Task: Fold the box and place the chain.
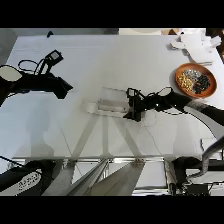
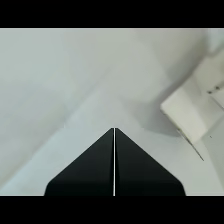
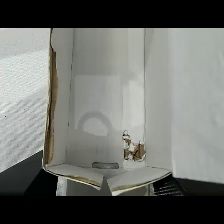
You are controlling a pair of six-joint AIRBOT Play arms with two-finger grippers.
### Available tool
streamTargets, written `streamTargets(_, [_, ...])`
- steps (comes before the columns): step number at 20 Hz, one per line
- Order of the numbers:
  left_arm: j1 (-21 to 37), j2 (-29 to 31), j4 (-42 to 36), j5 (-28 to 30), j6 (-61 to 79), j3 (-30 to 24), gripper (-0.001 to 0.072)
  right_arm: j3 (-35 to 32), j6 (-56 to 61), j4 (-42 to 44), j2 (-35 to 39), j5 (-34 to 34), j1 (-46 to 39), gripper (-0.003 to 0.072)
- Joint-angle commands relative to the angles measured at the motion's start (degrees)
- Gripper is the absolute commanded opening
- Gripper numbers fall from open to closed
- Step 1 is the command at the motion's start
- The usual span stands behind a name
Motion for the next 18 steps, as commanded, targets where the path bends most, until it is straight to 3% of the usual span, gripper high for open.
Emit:
streamTargets(1, [1.0, -4.7, 3.8, 0.8, -19.8, 0.0, 0.0004, 0.0, 0.0, 0.0, 0.0, 0.0, 0.0, 0.0518])
streamTargets(7, [-3.7, -17.2, 1.0, -5.8, -24.6, 0.0, 0.0005, 0.0, 0.0, 0.0, 0.0, 0.0, 0.0, 0.0518])
streamTargets(18, [-7.6, -20.3, -15.9, -11.8, -21.6, 0.0, 0.0008, 0.0, 0.0, 0.0, 0.0, 0.0, 0.0, 0.0518])
